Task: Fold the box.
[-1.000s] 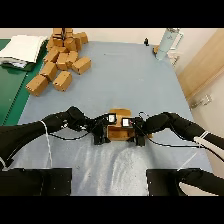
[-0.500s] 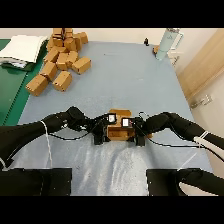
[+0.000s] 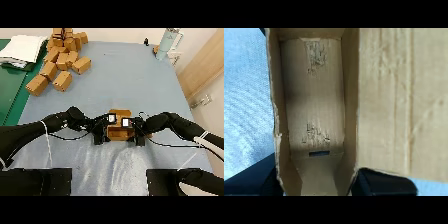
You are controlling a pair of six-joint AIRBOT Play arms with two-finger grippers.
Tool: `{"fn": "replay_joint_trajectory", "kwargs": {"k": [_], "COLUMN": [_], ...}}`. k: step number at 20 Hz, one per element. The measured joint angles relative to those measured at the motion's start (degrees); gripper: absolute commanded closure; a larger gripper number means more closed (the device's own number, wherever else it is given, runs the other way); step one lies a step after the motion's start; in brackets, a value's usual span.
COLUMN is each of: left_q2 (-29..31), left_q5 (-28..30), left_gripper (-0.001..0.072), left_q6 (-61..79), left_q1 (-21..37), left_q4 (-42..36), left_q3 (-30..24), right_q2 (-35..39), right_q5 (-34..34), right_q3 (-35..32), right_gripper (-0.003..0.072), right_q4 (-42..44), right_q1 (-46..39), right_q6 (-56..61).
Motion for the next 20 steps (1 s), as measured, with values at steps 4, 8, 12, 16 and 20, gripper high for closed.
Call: {"fn": "replay_joint_trajectory", "kwargs": {"k": [4,8,12,16,20], "left_q2": [0.0,0.0,0.0,0.0,0.0], "left_q5": [0.0,0.0,0.0,-0.4,-0.4], "left_gripper": [0.0191,0.0191,0.0191,0.0192,0.0191], "left_q6": [0.0,0.0,0.0,0.0,0.1], "left_q1": [0.0,0.0,0.0,0.0,-0.1], "left_q4": [0.0,0.0,0.0,0.1,0.1], "left_q3": [0.0,0.0,0.0,0.0,0.0], "right_q2": [0.0,0.0,0.0,0.5,3.8], "right_q5": [0.0,0.0,0.0,-2.0,-6.4], "right_q3": [0.0,0.0,0.0,-0.1,-0.1], "right_gripper": [0.0168,0.0168,-0.0031,-0.0034,-0.0034], "right_q4": [0.0,0.0,0.1,0.5,-6.0], "right_q1": [0.0,0.0,0.0,-0.1,-0.9], "right_q6": [0.0,0.0,0.0,0.7,8.5]}}
